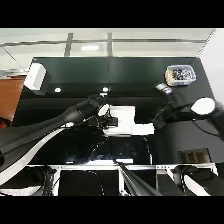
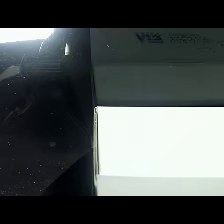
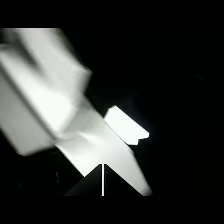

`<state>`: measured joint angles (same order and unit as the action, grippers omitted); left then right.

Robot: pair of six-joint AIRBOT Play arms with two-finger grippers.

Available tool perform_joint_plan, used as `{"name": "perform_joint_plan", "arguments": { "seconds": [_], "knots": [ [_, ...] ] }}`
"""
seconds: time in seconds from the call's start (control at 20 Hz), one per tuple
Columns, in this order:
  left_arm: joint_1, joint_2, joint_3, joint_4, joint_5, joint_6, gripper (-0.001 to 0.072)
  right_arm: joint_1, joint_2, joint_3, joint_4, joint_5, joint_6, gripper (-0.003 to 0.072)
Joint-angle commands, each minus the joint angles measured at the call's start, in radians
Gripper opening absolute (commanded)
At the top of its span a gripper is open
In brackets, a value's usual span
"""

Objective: Fold the box and place the chain.

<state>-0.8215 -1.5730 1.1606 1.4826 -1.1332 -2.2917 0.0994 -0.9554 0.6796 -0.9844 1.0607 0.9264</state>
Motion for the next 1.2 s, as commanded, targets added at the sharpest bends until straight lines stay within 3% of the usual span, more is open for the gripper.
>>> {"name": "perform_joint_plan", "arguments": {
  "seconds": [0.0,0.15,0.3,0.55,0.7,0.9,0.95,1.05,1.15],
  "knots": [
    [0.001,-0.001,0.0,0.001,-0.001,-0.001,0.0026,-0.298,0.046,-0.036,-0.064,0.066,0.327,0.002],
    [0.001,-0.001,0.0,0.001,0.0,-0.001,0.0026,-0.478,0.022,-0.24,0.262,-0.018,0.34,0.0019],
    [0.001,-0.001,0.0,0.001,-0.001,0.0,0.0026,-0.46,-0.074,-0.337,0.409,-0.004,0.192,0.0019],
    [0.001,-0.001,0.0,0.001,-0.001,-0.001,0.0026,-0.281,-0.231,-0.339,0.562,0.003,0.008,0.002],
    [0.001,-0.001,0.0,0.001,-0.002,0.0,0.0026,-0.211,-0.256,-0.336,0.671,-0.01,-0.083,0.002],
    [0.001,-0.001,0.0,0.001,-0.002,-0.001,0.0026,-0.183,-0.256,-0.29,0.655,0.018,-0.105,0.0025],
    [0.001,-0.001,0.0,0.001,-0.002,-0.001,0.0026,-0.182,-0.256,-0.266,0.643,0.037,-0.112,0.0147],
    [0.001,-0.001,0.0,0.0,-0.002,-0.001,0.0026,-0.168,-0.256,-0.221,0.634,0.061,-0.112,0.0599],
    [0.001,-0.001,0.0,0.001,-0.002,-0.001,0.0026,-0.14,-0.256,-0.181,0.633,0.092,-0.111,0.0611]
  ]
}}
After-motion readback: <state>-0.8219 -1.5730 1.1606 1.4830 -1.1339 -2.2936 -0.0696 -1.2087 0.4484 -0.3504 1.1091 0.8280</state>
